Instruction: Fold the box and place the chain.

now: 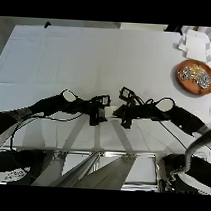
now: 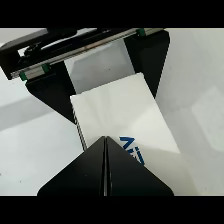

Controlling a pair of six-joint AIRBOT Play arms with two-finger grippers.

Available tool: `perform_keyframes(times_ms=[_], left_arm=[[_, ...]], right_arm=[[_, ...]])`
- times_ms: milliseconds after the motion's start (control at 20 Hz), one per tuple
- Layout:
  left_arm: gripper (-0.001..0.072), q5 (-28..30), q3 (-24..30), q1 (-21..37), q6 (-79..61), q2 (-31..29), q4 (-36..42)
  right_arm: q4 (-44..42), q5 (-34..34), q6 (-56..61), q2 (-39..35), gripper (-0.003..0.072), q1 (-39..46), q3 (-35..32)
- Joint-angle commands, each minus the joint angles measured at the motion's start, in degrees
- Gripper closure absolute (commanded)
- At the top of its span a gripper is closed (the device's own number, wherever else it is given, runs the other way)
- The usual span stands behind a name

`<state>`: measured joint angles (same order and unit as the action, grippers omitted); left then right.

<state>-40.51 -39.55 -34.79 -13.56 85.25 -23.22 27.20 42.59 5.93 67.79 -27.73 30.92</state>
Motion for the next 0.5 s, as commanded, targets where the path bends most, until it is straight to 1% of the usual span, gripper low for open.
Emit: perform_keyframes(times_ms=[0,350,450], left_arm=[[0.0437,0.0,0.0,0.0,0.1,0.0,0.1],[0.0437,0.0,0.0,0.0,0.1,0.0,0.1],[0.0437,0.0,0.0,0.1,0.1,0.0,0.1]], right_arm=[[2.2,0.2,0.2,1.0,0.0672,-0.1,-1.0],[2.3,-0.9,0.2,0.9,0.0672,-0.1,-2.0],[2.3,-0.8,0.3,-0.8,0.0672,0.0,-1.9]])
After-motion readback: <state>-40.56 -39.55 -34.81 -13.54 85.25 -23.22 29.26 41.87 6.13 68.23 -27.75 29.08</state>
